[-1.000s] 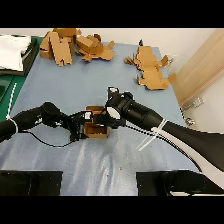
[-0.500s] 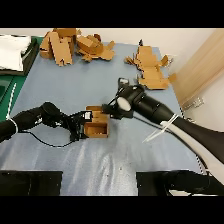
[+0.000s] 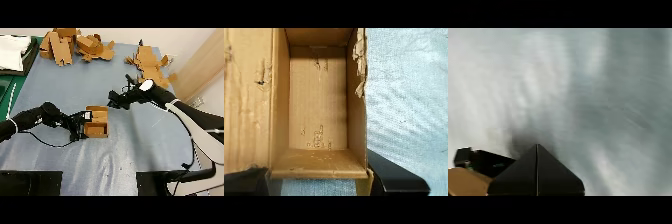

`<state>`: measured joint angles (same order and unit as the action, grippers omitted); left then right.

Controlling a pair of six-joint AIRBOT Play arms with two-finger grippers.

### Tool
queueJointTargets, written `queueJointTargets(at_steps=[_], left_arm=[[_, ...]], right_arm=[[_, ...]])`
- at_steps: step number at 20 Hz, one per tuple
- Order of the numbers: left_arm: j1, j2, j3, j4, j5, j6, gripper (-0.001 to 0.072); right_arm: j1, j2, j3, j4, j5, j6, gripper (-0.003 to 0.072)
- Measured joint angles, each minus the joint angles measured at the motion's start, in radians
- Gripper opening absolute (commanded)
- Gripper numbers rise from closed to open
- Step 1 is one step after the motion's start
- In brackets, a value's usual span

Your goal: Fold the box.

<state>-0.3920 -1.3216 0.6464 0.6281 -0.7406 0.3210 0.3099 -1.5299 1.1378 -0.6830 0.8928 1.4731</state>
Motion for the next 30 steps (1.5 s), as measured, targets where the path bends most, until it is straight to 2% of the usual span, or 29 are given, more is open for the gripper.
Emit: queueJointTargets(at_steps=[3,5,7,10,16,24,30], left_arm=[[0.0,0.0,0.0,0.0,0.0,0.0,0.0378],[0.0,0.0,0.0,0.0,0.0,0.0,0.0378],[0.0,0.0,0.0,0.0,0.0,0.0,0.0378],[0.0,0.0,0.0,0.0,0.0,0.0,0.0379],[0.0,0.0,0.0,0.0,-0.002,0.0,0.0378],[0.0,0.0,0.0,0.0,-0.002,0.0,0.0378],[0.0,0.0,0.0,0.0,-0.002,0.0,0.0378]], right_arm=[[0.012,-0.087,-0.002,0.278,0.099,-0.326,0.0002],[0.022,-0.111,-0.002,0.365,0.187,-0.486,0.0002],[0.031,-0.115,-0.003,0.38,0.272,-0.595,0.0002],[0.053,-0.082,-0.007,0.309,0.341,-0.701,0.0002],[0.145,-0.002,-0.042,0.199,0.339,-0.864,0.0002],[0.326,0.058,-0.085,-0.016,0.169,-0.925,0.0002],[0.364,0.169,-0.095,-0.162,0.071,-0.932,0.0003]])
